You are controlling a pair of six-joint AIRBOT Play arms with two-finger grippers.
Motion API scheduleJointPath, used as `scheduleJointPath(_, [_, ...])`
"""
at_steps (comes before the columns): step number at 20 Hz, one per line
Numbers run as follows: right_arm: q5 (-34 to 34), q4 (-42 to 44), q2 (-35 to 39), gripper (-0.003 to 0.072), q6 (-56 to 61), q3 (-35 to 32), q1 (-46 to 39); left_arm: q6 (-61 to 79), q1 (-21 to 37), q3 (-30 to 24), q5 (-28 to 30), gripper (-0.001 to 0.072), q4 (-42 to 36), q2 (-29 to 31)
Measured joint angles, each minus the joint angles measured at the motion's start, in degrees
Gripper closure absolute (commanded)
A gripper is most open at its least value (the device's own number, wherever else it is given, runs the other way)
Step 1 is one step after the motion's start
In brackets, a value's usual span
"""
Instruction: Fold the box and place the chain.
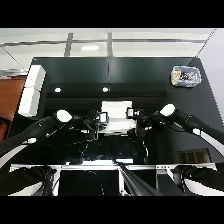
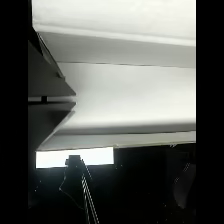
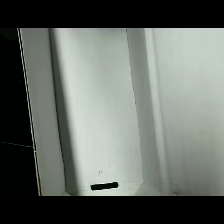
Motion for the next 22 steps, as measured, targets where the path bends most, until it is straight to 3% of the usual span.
scheduleJointPath(1, [0.00, 0.02, 0.00, 0.0561, 0.02, 0.00, 0.00, 0.00, -0.13, 0.00, 0.28, 0.0628, -0.07, -0.04])
scheduleJointPath(2, [0.00, 0.02, 0.00, 0.0561, 0.02, 0.00, 0.02, 0.00, -0.22, 0.00, 0.46, 0.0432, -0.15, -0.13])
scheduleJointPath(3, [0.00, 0.02, 0.00, 0.0560, 0.02, 0.00, 0.02, 0.00, -0.28, 0.00, 0.50, 0.0427, -0.20, -0.15])
scheduleJointPath(4, [-0.02, 0.07, 0.00, 0.0560, 0.02, 0.00, 0.00, -0.15, -0.37, 0.00, 0.59, 0.0508, -0.37, -0.20])
scheduleJointPath(5, [-0.02, 0.07, 0.00, 0.0560, 0.02, 0.00, 0.02, -0.17, -0.39, 0.00, 0.76, 0.0538, -0.31, -0.20])
scheduleJointPath(7, [-0.02, 0.07, 0.00, 0.0560, 0.02, 0.00, 0.00, -0.17, -0.42, 0.00, 0.83, 0.0347, -0.20, -0.20])
scheduleJointPath(8, [-0.02, 0.09, 0.00, 0.0560, 0.02, 0.00, 0.02, -0.35, -0.46, 0.00, 0.83, 0.0392, -0.31, -0.20])
scheduleJointPath(9, [-0.02, 0.07, 0.00, 0.0561, 0.00, 0.00, 0.00, -1.01, -0.46, 0.00, 0.98, 0.0670, -0.26, -0.17])
scheduleJointPath(15, [-0.02, 0.17, -0.02, 0.0560, 0.09, 0.00, 0.02, -15.34, 3.02, 0.31, -0.74, 0.0680, 6.93, 5.33])
scheduleJointPath(19, [-0.02, 0.09, -0.02, 0.0560, 0.04, 0.00, 0.02, -37.79, 11.67, 0.35, -5.75, 0.0680, 20.57, 13.14])
scheduleJointPath(22, [-0.02, 0.07, -0.02, 0.0560, 0.04, 0.00, 0.02, -58.88, 21.07, -0.17, -11.58, 0.0680, 27.67, 15.17])
